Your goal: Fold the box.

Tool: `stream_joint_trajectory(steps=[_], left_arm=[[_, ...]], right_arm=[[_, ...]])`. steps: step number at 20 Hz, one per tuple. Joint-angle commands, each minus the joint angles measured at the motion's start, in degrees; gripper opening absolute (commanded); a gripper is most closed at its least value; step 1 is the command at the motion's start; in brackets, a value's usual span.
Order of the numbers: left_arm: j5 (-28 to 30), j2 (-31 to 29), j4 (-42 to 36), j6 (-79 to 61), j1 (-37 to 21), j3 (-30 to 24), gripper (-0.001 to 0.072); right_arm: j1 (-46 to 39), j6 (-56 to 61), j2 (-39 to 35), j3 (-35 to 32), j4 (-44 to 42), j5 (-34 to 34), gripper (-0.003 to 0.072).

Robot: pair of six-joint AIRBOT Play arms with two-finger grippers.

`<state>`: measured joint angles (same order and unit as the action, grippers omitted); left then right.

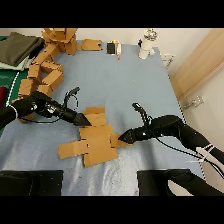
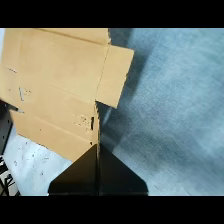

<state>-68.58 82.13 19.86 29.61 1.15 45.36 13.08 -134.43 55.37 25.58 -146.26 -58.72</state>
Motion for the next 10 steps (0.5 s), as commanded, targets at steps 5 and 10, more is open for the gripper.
stream_joint_trajectory(steps=[5, 10], left_arm=[[-0.6, 0.0, -4.8, -4.8, 1.0, 0.4, 0.0013], [6.9, -2.3, -5.2, -15.1, 8.7, 0.7, 0.0013]], right_arm=[[-1.1, 7.8, 0.0, 2.0, 5.1, 0.7, 0.0445], [-8.9, 25.7, -0.1, 13.2, 17.9, -4.1, 0.0445]])
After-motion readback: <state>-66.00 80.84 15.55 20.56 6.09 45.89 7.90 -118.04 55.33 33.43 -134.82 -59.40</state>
